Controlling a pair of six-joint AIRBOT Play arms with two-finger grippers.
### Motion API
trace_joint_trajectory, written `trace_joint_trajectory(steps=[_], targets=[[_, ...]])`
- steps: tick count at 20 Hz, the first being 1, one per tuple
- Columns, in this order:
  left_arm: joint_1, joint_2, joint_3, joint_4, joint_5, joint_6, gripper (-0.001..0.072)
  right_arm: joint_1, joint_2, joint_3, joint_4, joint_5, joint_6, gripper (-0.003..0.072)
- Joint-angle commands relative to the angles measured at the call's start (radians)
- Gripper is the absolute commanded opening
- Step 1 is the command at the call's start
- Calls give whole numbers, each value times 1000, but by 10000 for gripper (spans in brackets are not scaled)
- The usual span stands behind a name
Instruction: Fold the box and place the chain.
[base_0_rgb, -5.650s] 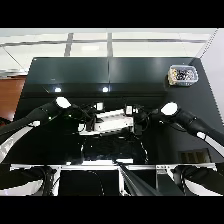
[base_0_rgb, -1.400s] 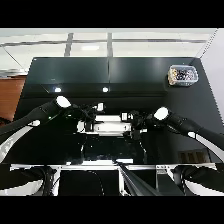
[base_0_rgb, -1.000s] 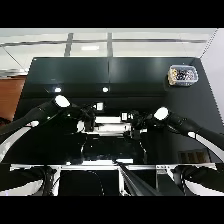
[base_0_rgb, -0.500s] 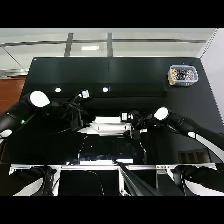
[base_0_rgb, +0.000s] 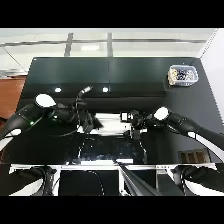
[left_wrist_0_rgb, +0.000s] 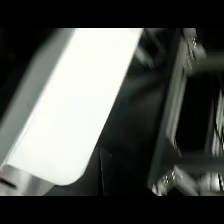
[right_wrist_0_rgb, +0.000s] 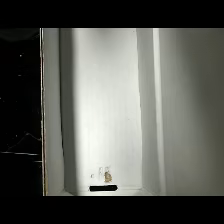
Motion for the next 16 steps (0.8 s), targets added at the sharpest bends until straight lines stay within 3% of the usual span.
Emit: trace_joint_trajectory(steps=[1, 4, 11, 16], targets=[[11, -36, -4, -95, 238, 17, 26, 0, 0, 1, 0, 1, 0, 232], [12, -81, -4, -75, 309, 16, 27, 0, 0, 1, 0, 0, 0, 231], [11, -206, -4, -53, 241, 16, 26, 0, 0, 1, 0, 1, 0, 232], [75, -118, 48, 72, 166, 16, 24, 0, 0, 1, 0, 1, 0, 232]])
